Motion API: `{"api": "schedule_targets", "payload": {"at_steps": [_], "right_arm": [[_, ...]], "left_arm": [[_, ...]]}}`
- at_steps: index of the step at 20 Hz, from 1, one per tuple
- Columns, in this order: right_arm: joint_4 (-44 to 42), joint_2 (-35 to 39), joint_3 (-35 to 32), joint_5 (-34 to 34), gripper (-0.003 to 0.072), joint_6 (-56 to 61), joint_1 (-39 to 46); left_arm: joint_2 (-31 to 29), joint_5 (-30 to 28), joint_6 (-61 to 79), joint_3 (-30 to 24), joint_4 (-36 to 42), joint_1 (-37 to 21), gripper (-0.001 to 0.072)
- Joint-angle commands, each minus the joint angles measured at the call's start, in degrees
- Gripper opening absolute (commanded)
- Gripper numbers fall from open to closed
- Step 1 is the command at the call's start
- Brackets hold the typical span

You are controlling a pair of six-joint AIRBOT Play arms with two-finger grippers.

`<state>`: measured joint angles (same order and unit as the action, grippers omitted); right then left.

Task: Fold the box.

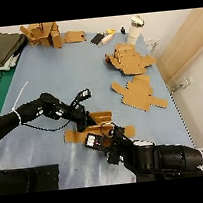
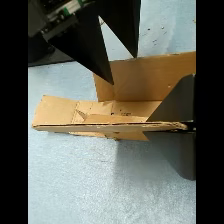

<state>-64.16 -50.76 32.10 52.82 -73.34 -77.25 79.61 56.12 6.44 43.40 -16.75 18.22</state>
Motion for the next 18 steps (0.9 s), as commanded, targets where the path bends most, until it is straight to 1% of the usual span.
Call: {"api": "schedule_targets", "payload": {"at_steps": [1, 8, 11, 12, 13, 14, 18], "right_arm": [[1.81, 0.22, 0.07, 0.57, 0.0503, 0.48, 0.52], [2.05, -5.05, 0.07, -0.44, 0.0503, 0.46, 0.52], [2.19, -5.33, 0.09, -0.31, 0.0512, 0.46, 0.5], [2.14, -5.22, 0.09, 0.09, 0.0529, 0.46, 0.52], [2.45, -5.25, 0.09, 0.79, 0.0665, 0.48, 0.52], [2.86, -5.22, 0.07, 1.66, 0.0719, 0.48, 0.92], [2.4, -3.58, 0.07, 0.11, 0.0719, 1.97, 4.72]], "left_arm": [[0.02, -0.02, 0.0, 0.0, 0.0, 0.02, 0.0013], [0.02, 0.0, 0.0, 0.0, 0.0, 0.02, 0.0013], [0.04, -0.02, 0.0, 0.0, -0.02, 0.02, 0.0013], [0.02, 0.0, 0.0, 0.0, 0.0, 0.02, 0.0013], [0.02, 0.0, 0.0, 0.0, 0.0, 0.02, 0.0013], [0.02, 0.0, 0.0, 0.0, 0.0, 0.02, 0.0013], [0.02, 0.0, 0.0, 0.0, 0.0, 0.02, 0.0013]]}}
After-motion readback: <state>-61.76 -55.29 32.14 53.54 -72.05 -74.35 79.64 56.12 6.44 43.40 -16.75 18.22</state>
